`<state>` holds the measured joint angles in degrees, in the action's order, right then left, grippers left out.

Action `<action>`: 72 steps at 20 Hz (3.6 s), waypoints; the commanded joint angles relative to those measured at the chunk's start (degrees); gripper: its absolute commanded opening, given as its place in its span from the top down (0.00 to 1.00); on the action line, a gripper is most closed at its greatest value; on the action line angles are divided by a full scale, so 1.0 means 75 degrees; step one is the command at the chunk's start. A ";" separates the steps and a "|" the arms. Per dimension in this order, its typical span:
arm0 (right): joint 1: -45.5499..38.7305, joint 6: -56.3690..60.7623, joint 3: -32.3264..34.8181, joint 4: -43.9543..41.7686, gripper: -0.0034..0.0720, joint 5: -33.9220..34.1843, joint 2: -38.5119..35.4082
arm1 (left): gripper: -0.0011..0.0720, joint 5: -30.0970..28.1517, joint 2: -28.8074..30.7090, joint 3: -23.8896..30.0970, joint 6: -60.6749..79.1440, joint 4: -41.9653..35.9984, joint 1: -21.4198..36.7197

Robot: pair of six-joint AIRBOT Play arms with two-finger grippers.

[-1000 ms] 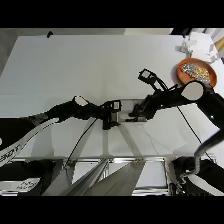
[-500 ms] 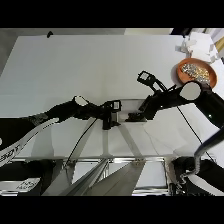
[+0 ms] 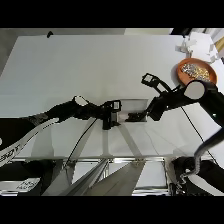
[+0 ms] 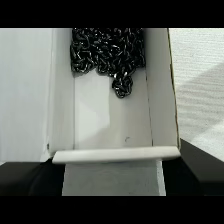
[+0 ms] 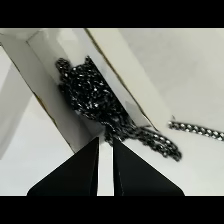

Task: Fold the box and place the chain.

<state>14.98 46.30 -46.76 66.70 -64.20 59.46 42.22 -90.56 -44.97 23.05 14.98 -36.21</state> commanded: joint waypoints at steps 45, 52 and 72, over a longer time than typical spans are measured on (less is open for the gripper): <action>-0.0577 -0.0545 0.1999 0.0662 0.91 0.3165 0.0973 | 0.97 0.0000 0.0006 -0.0006 0.0000 0.0000 0.0006; -0.0577 -0.0539 0.1996 0.0662 0.93 0.2465 -0.0029 | 0.97 0.0000 0.0006 -0.0006 0.0003 0.0000 0.0006; -0.0420 -0.1285 0.1999 -0.3698 0.93 0.1614 -0.1676 | 0.97 0.0000 0.0006 -0.0006 0.0000 0.0000 0.0006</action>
<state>10.98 37.63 -31.75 40.84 -53.43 44.14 42.24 -90.56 -44.97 23.05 14.98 -36.21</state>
